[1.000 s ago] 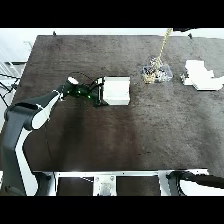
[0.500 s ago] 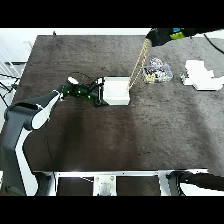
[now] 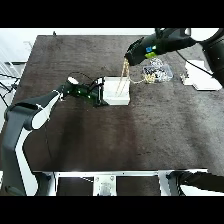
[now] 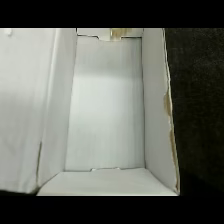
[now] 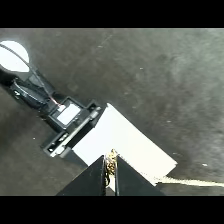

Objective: Fold the box and place the chain.

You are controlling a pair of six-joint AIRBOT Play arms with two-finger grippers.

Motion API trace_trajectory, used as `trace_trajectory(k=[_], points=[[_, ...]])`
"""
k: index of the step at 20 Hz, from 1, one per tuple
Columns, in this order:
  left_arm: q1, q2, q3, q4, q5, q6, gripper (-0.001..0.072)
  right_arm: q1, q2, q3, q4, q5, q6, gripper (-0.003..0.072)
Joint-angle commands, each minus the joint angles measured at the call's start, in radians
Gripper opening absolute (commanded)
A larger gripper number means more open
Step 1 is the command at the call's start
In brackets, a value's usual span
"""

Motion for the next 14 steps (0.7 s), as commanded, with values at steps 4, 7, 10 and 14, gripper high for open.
trace_trajectory(k=[4,7,10,14], points=[[0.0,-0.001,0.0,0.0,0.0,0.0,0.0411,0.007,0.0,-0.304,0.061,-0.303,0.01,0.0011],[0.0,-0.001,0.0,0.0,0.0,0.0,0.0411,0.004,-0.029,-0.558,0.058,-0.671,0.01,0.0011],[0.0,-0.001,0.0,0.0,0.0,0.0,0.0411,0.002,-0.082,-0.629,0.061,-0.808,0.01,0.037],[0.0,-0.001,0.0,0.0,-0.001,0.0,0.0411,-0.024,-0.029,-0.616,0.049,-0.801,0.009,0.043]])
